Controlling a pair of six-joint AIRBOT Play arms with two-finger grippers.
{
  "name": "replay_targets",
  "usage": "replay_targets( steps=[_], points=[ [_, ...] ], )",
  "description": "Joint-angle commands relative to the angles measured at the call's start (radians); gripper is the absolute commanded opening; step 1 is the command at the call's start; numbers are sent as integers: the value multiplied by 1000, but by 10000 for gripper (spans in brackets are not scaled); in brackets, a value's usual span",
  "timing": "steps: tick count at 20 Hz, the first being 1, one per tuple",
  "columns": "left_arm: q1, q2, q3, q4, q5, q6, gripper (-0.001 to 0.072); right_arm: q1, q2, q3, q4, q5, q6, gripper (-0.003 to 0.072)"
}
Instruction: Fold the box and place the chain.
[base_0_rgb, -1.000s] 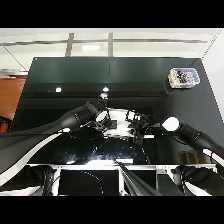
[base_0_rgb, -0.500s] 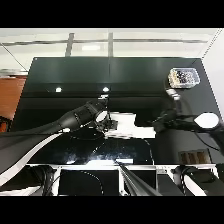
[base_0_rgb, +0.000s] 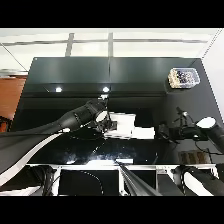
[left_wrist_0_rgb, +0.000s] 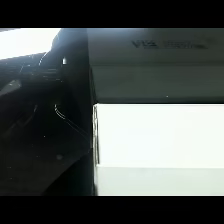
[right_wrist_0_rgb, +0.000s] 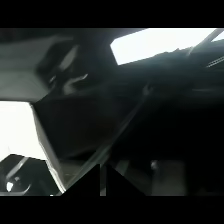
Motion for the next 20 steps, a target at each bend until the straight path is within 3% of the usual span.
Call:
replay_targets(
  steps=[1,4,5,6,7,11,18,20],
  points=[
    [0,0,0,1,-6,0,32,104,-99,-6,223,-47,-138,44],
    [0,0,0,1,-5,0,32,115,-100,32,310,25,-286,55],
    [0,0,0,1,-5,0,32,115,-100,51,309,48,-300,159],
    [0,0,0,0,-5,0,32,115,-100,68,309,64,-301,446],
    [0,0,0,0,-5,0,32,116,-100,80,309,76,-303,629],
    [0,0,0,1,-5,0,32,188,-100,87,314,58,-302,626],
    [0,0,0,1,-5,0,31,388,-100,133,345,-136,-237,623],
    [0,0,0,1,-5,0,31,439,-100,155,304,-186,-176,583]
  ],
)
